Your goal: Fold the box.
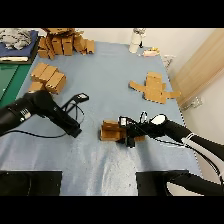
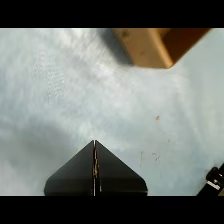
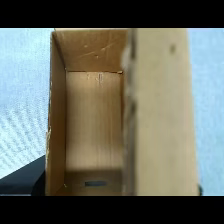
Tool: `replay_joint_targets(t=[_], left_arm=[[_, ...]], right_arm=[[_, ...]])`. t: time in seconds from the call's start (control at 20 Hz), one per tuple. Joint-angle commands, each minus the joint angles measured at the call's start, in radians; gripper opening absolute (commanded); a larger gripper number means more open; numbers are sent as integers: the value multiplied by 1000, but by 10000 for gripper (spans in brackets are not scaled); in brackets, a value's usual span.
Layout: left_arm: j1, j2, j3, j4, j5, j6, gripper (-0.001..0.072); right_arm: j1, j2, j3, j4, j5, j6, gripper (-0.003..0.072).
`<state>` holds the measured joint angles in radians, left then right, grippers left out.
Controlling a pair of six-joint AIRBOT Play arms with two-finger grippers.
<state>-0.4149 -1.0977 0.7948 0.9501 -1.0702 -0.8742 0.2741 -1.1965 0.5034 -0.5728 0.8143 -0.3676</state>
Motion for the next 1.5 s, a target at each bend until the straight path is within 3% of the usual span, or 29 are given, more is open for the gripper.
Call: replay_joint_targets(t=[0.0,0.15,0.3,0.35,0.4,0.6,0.75,0.85,1.1,1.45], left_arm=[[192,-62,-21,-293,29,560,14],[153,-143,-21,-276,39,808,14],[91,-176,-21,-227,121,937,40],[75,-176,-21,-235,153,937,396],[53,-176,-21,-249,194,927,695],[-78,-187,-21,-251,260,909,698],[-172,-205,-21,-248,382,908,698],[-218,-230,-21,-248,386,908,699],[-257,-255,-21,-275,444,908,699],[-276,-255,-21,-307,443,908,698]], right_arm=[[0,0,0,0,0,0,596],[0,0,0,0,0,0,596],[0,0,0,1,0,0,596],[0,0,0,1,0,0,596],[0,0,0,1,0,0,596],[0,0,0,1,-1,0,596],[0,0,0,0,-3,0,596],[0,0,0,0,-3,0,596],[0,0,0,0,-3,0,596],[0,0,0,0,-4,0,596]])
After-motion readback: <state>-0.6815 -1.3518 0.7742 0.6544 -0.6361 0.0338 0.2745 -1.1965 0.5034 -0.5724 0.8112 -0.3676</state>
